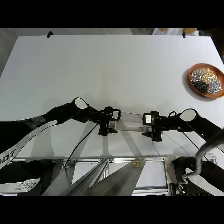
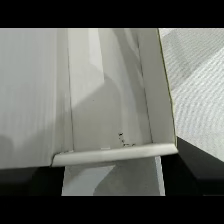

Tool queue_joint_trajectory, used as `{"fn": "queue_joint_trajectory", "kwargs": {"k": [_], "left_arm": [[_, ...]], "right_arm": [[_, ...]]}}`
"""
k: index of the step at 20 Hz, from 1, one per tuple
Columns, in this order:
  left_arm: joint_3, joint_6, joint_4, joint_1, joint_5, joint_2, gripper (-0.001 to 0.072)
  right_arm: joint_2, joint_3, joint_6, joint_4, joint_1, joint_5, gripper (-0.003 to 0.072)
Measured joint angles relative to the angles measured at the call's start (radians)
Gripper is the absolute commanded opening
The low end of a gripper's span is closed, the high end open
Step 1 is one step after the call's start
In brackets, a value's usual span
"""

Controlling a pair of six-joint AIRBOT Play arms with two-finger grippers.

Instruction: Fold the box and place the chain.

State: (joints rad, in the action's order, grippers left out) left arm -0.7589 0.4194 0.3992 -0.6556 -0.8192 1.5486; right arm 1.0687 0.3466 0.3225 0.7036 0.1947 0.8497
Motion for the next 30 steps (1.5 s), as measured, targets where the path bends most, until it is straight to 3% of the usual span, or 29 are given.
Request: {"fn": "queue_joint_trajectory", "kwargs": {"k": [2, 4, 5, 6, 7, 9, 15, 19, 25, 29, 30], "left_arm": [[0.000, 0.000, 0.000, 0.000, 0.000, 0.000, 0.0253], [0.000, 0.000, 0.001, 0.000, 0.000, 0.000, 0.0253], [0.000, 0.000, 0.001, 0.000, 0.000, 0.000, 0.0253], [0.000, 0.000, 0.001, 0.000, 0.000, 0.000, 0.0253], [0.000, 0.000, 0.001, 0.000, 0.000, 0.000, 0.0253], [0.000, 0.000, -0.001, -0.001, 0.002, 0.001, 0.0253], [0.000, -0.004, -0.002, -0.002, 0.002, 0.001, 0.0253], [0.000, 0.002, 0.003, -0.001, 0.001, 0.001, 0.0253], [0.000, 0.001, 0.003, -0.002, -0.004, 0.001, 0.0253], [0.000, 0.000, 0.002, -0.002, -0.003, 0.001, 0.0253], [0.001, 0.000, 0.002, -0.002, -0.003, 0.001, 0.0253]], "right_arm": [[0.000, 0.000, 0.000, 0.000, 0.000, 0.000, 0.0431], [0.000, 0.000, 0.000, -0.001, 0.000, -0.001, 0.0239], [0.000, 0.000, 0.000, -0.001, 0.000, -0.002, 0.0230], [0.000, 0.000, 0.000, -0.001, 0.000, -0.002, 0.0286], [0.000, 0.000, 0.000, -0.001, 0.000, -0.002, 0.0463], [0.000, 0.000, -0.028, -0.004, 0.000, -0.005, 0.0674], [-0.037, 0.000, -0.170, 0.026, -0.052, 0.008, 0.0682], [-0.153, 0.000, -0.224, 0.119, -0.111, 0.029, 0.0631], [-0.350, 0.001, -0.327, 0.292, -0.189, 0.114, 0.0624], [-0.416, 0.000, -0.360, 0.174, -0.201, 0.193, 0.0090], [-0.423, 0.000, -0.364, 0.121, -0.203, 0.220, 0.0019]]}}
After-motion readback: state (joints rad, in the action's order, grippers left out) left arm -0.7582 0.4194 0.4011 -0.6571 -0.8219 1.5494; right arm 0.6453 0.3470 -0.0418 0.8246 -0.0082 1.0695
